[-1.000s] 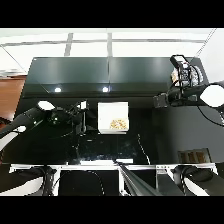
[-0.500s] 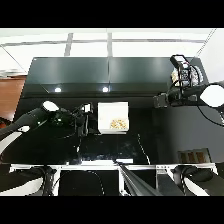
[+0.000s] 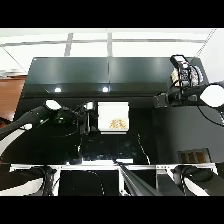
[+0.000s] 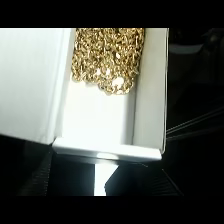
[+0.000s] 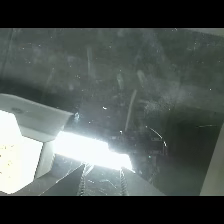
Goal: Fold the box and place the chain.
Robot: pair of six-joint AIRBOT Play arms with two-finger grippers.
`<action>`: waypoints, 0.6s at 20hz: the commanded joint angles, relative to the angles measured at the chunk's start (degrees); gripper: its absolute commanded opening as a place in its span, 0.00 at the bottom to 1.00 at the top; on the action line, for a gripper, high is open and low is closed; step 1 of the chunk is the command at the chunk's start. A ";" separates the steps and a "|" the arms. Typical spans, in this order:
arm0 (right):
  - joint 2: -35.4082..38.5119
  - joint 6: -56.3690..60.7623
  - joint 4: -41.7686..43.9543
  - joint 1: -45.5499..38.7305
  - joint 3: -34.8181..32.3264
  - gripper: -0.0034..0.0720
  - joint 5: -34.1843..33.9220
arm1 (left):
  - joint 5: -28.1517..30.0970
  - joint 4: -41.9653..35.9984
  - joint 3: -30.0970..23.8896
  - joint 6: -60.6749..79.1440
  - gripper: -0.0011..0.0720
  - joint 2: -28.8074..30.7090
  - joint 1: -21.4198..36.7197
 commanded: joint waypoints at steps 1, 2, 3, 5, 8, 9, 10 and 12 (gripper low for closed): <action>0.02 0.00 0.00 0.00 0.00 0.39 0.02 | 0.09 0.04 1.44 -0.04 0.99 -1.07 -2.10; 0.02 -0.02 0.00 0.00 0.00 0.39 0.02 | 0.15 0.20 1.46 0.04 0.99 -1.16 -2.60; 0.02 0.00 0.00 0.00 0.00 0.39 0.02 | 0.09 0.37 1.51 0.07 0.99 -1.16 -2.69; -0.04 0.00 -0.04 0.00 0.00 0.39 -0.04 | 0.09 0.28 1.57 0.09 0.99 -1.18 -2.91; -1.31 0.02 -0.26 -0.02 0.00 0.42 -1.01 | -0.07 1.09 1.57 0.07 0.77 -1.20 -3.65; -2.12 0.02 -0.28 0.04 0.00 0.75 -2.62 | 0.00 1.25 1.57 0.09 0.73 -1.20 -3.93; -3.21 0.00 -0.26 0.35 0.00 0.99 -4.94 | 0.20 1.22 1.60 0.09 0.70 -1.20 -4.11; -6.67 0.46 1.51 0.39 0.02 0.99 -11.78 | 1.07 1.18 1.60 0.07 0.70 -1.20 -4.20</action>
